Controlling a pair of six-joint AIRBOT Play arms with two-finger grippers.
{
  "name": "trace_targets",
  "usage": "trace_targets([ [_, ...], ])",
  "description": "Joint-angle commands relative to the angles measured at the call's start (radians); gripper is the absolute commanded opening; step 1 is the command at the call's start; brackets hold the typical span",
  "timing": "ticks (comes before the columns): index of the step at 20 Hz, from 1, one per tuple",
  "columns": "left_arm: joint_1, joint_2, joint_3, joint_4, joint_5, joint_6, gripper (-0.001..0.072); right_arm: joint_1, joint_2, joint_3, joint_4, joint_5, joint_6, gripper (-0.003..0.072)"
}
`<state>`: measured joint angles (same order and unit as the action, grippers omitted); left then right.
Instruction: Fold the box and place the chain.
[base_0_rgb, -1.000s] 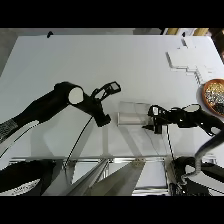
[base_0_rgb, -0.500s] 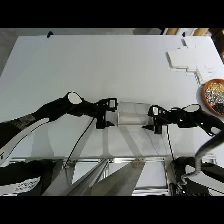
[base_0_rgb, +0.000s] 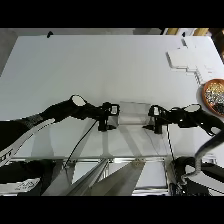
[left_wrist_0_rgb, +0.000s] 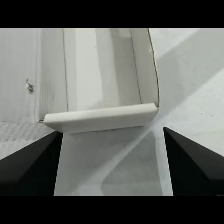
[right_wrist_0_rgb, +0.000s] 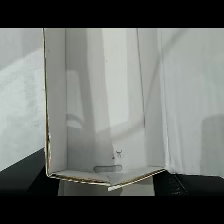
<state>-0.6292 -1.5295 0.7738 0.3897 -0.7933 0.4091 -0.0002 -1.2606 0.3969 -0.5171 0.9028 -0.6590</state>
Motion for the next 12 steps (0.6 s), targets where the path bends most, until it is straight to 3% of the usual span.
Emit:
trace_targets([
  [1,-0.010,-0.010,-0.001,-0.042,0.019,0.015,0.0697,0.001,0.000,0.000,0.001,0.000,0.000,0.0458],
  [5,-0.010,-0.010,-0.001,-0.064,0.053,0.002,0.0697,0.001,0.000,0.000,0.001,-0.001,0.000,0.0458],
  [9,0.021,0.013,-0.001,0.058,0.052,-0.100,0.0701,0.001,0.000,0.000,0.001,-0.001,0.000,0.0458],
  [12,0.031,0.042,-0.001,0.049,0.036,-0.080,0.0704,0.001,0.000,0.000,0.001,0.000,0.000,0.0458],
])
